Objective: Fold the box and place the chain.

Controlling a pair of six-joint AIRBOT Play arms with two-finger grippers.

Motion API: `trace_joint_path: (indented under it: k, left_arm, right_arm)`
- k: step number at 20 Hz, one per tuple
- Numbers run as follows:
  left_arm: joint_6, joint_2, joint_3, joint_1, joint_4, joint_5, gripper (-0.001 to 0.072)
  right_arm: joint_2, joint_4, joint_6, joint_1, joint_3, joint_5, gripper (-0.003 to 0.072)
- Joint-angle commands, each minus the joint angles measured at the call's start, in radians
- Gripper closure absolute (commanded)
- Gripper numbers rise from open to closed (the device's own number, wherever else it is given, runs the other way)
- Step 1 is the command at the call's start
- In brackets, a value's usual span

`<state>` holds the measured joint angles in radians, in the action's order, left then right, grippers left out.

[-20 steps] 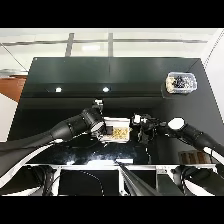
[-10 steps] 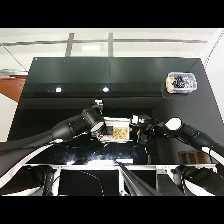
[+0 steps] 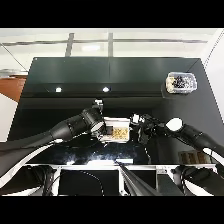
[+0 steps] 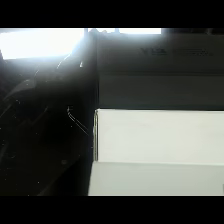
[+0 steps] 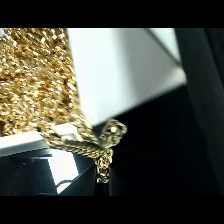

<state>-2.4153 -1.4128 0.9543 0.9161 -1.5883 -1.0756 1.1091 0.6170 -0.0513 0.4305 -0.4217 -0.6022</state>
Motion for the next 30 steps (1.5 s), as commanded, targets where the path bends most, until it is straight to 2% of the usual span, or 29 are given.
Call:
trace_joint_path:
  k: [1,3,6,10,12,16,18,19,21,22,25,30]
  left_arm:
    - [0.0,0.0,0.0,-0.001,0.0,0.0,0.0676]
    - [0.0,0.0,0.0,-0.001,0.0,0.0,0.0676]
    - [0.0,0.0,0.0,-0.001,0.0,0.0,0.0676]
    - [0.0,0.0,0.0,-0.001,0.0,0.0,0.0676]
    - [0.0,0.0,0.0,-0.001,0.0,0.0,0.0676]
    - [0.0,0.0,0.0,-0.001,0.0,0.0,0.0676]
    - [0.0,0.0,0.0,-0.001,0.0,0.0,0.0676]
    - [0.0,0.0,0.0,-0.001,0.0,0.0,0.0676]
    - [0.0,0.0,0.0,-0.001,0.0,0.0,0.0676]
    - [0.0,0.0,0.0,-0.001,0.0,0.0,0.0676]
    - [0.0,0.0,0.0,-0.001,0.0,0.0,0.0676]
    - [0.0,0.0,0.0,-0.001,0.0,0.0,0.0676]
  right_arm:
    - [-0.066,0.116,0.188,0.0,-0.001,-0.016,0.062]
    - [-0.13,0.207,0.29,0.0,-0.003,-0.078,0.062]
    - [-0.242,0.215,0.381,0.0,-0.02,-0.22,0.062]
    - [-0.373,0.2,0.536,0.0,-0.08,-0.354,0.062]
    - [-0.396,0.146,0.601,0.001,-0.113,-0.362,0.0621]
    - [-0.396,-0.095,0.631,0.021,-0.12,-0.326,0.0621]
    - [-0.396,-0.127,0.633,0.05,-0.12,-0.274,0.0619]
    - [-0.396,-0.125,0.644,0.059,-0.12,-0.257,0.06]
    - [-0.396,-0.112,0.679,0.054,-0.12,-0.246,0.0293]
    - [-0.396,-0.093,0.691,0.044,-0.12,-0.246,0.0241]
    - [-0.396,-0.064,0.723,-0.012,-0.12,-0.271,0.0242]
    - [-0.396,-0.066,0.723,-0.119,-0.12,-0.388,0.0242]
